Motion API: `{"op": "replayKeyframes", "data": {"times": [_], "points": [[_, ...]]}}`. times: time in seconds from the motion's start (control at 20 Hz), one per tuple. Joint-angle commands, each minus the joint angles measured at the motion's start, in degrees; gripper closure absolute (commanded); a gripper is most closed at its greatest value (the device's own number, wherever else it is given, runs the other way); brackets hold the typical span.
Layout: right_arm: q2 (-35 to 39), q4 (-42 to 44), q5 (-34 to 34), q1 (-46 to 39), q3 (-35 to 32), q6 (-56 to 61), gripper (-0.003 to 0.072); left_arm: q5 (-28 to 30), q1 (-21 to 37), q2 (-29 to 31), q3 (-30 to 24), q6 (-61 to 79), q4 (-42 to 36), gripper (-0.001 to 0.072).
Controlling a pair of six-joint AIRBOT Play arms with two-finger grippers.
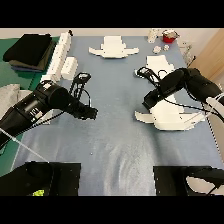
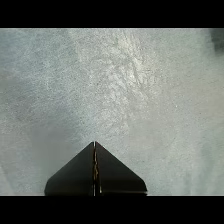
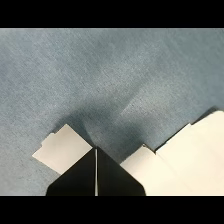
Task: Fold the box.
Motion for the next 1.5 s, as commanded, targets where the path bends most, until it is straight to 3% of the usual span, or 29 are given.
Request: {"op": "replayKeyframes", "data": {"times": [0.0, 0.7, 0.9, 1.05, 1.25, 1.35, 1.4, 1.45], "points": [[-0.04, 0.00, 0.00, 0.02, 0.04, 0.02, 0.0684, 0.02, -0.04, 0.04, -0.02, 0.00, 0.02, 0.0695], [-0.04, 1.79, -0.61, 0.02, 0.04, 1.01, 0.0684, 0.39, -0.04, 0.04, -0.02, 0.02, 0.02, 0.0695], [-0.09, 8.33, -0.87, 0.13, 0.04, 27.78, 0.0683, 2.71, -0.04, 0.04, -0.02, 0.02, 0.02, 0.0695], [-0.09, 7.96, -3.48, 0.13, 0.07, 44.04, 0.0683, 7.10, -0.04, 0.04, -0.02, 0.02, -0.02, 0.0695], [0.02, 4.85, -3.30, -0.04, 0.42, 43.91, 0.0681, 11.23, -0.02, 0.04, 0.00, 0.00, -1.40, 0.0693], [0.00, -0.39, -3.72, -1.38, 3.69, 44.11, 0.0680, 11.82, 0.00, 0.04, 0.02, 0.04, -3.43, 0.0692], [0.00, -3.85, -5.53, -2.75, 6.62, 45.70, 0.0644, 12.15, 0.04, 0.04, 0.02, 0.24, -3.82, 0.0691], [0.00, -8.50, -9.11, -5.11, 10.38, 47.12, 0.0573, 12.46, 0.04, 0.04, 0.24, 0.24, -3.82, 0.0500]]}}
